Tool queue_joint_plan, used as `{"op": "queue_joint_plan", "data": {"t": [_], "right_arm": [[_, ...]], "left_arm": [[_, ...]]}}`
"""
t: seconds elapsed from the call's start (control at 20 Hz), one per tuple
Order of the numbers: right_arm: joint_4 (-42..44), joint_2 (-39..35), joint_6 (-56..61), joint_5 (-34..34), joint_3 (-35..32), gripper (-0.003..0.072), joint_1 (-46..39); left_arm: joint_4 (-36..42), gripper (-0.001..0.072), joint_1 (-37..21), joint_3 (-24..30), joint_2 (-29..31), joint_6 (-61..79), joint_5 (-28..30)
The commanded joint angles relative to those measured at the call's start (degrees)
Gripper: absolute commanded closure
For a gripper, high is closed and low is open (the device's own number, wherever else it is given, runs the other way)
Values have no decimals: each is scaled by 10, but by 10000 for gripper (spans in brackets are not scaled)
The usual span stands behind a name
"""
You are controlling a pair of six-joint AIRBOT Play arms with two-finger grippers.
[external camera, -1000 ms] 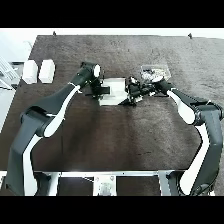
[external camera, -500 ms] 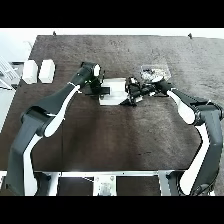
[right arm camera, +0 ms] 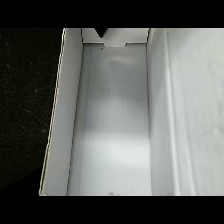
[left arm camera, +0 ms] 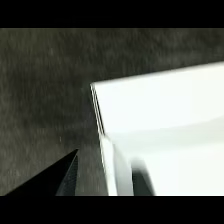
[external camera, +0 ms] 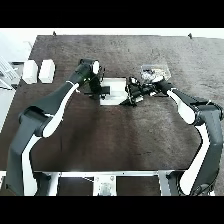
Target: Fold the box and place the chain.
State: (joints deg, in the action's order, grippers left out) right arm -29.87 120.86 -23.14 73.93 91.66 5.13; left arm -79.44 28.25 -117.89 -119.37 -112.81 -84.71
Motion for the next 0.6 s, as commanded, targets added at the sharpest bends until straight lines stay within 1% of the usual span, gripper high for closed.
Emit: {"op": "queue_joint_plan", "data": {"t": [0.0, 0.2, 0.3, 0.4, 0.45, 0.5, 0.55], "right_arm": [[1, 0, 0, 0, 0, 106, 0], [1, 0, 0, 0, 0, 106, 1], [1, 0, 0, 0, 0, 106, 0], [1, 0, 0, 0, 0, 107, 1], [1, 0, 0, 0, 0, 106, 0], [1, 0, 0, 0, 0, 106, 0], [1, 0, 0, 0, 0, 106, 1]], "left_arm": [[8, 331, -2, -2, 21, 28, -34], [6, 331, -10, -2, 71, 66, -71], [11, 331, -18, -1, 102, 116, -82], [42, 331, -39, -1, 137, 231, -65], [78, 332, -55, -1, 146, 316, -48], [131, 332, -77, 2, 148, 418, -30], [169, 332, -97, 14, 148, 513, -7]]}}
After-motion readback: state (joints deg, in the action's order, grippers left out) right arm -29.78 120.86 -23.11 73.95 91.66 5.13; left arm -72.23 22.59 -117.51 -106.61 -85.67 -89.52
